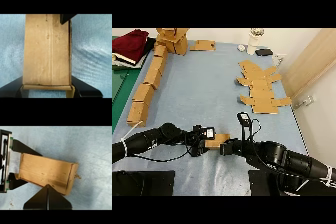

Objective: Fold the box.

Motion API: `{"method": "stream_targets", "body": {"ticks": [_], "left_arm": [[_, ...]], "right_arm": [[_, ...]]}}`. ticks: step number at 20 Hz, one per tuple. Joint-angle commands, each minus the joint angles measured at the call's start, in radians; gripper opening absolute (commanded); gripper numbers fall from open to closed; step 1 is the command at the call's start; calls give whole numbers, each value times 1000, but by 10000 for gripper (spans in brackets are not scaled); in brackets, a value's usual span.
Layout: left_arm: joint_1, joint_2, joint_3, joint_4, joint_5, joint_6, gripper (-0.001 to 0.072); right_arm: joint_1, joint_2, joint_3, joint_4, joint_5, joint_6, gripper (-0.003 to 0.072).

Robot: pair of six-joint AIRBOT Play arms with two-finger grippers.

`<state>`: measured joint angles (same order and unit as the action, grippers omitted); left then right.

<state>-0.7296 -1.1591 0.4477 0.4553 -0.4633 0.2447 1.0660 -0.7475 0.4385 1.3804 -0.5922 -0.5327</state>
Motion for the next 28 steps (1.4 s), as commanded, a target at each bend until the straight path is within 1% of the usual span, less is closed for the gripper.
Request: {"method": "stream_targets", "body": {"ticks": [1, 4, 6, 8, 13, 17, 20, 23, 26, 28], "left_arm": [[0, 0, 0, 0, 0, 0, 488], [0, 0, 0, 0, 0, 0, 488], [0, 0, 0, 0, 0, 0, 488], [0, 0, 0, 0, 0, 0, 488], [0, 0, 0, 0, 0, 2, 488], [0, 0, 0, 0, 0, 2, 488], [0, 0, 0, -3, 0, 2, 488], [0, 0, 0, -8, 1, 2, 487], [2, 11, 0, -7, 20, -61, 487], [2, 49, 0, -6, 53, -150, 488]], "right_arm": [[1, 10, 3, 7, 0, -16, 3], [-1, 39, 19, 3, -20, -17, 4], [-10, 38, 40, -18, -89, -16, 4], [-10, 38, 55, -32, -130, -6, 4], [-10, 38, 63, -33, -138, 71, 4], [-10, 38, 63, -34, -183, 116, 5], [-10, 38, 63, -35, -188, 150, 4], [-10, 38, 63, -68, -194, 187, 4], [-10, 39, 68, -162, -278, 286, 4], [-10, 38, 79, -200, -358, 299, 4]]}}
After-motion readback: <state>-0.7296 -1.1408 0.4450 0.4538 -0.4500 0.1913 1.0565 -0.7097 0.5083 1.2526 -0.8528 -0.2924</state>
